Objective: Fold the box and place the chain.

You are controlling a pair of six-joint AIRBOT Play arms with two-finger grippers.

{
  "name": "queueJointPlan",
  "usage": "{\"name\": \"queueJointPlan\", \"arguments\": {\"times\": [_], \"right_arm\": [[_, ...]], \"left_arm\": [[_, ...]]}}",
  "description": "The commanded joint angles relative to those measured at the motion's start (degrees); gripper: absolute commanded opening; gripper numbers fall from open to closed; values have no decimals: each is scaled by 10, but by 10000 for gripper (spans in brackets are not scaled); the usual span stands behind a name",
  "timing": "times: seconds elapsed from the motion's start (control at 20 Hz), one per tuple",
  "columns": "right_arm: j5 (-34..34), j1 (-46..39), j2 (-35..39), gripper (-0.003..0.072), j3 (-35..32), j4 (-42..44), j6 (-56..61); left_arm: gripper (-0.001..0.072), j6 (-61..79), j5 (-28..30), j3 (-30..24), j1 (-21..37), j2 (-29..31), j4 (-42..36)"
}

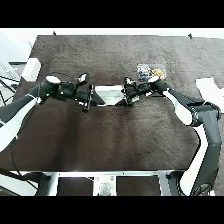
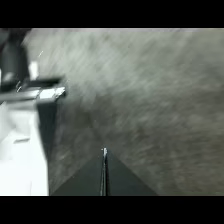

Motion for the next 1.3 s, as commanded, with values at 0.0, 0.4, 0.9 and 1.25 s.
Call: {"name": "queueJointPlan", "arguments": {"times": [0.0, 0.4, 0.9, 1.25], "right_arm": [[0, 0, 0, 482, 0, 0, 0], [0, 0, 0, 482, 0, 0, 0], [0, 0, 0, 483, 0, 0, 0], [0, 0, 0, 482, 0, 0, 0]], "left_arm": [[16, -13, 84, 14, -4, -9, 3], [16, -93, 98, 208, 5, -134, 79], [16, -126, 156, 266, 5, -167, 128], [16, -132, 146, 266, 1, -198, 137]]}}
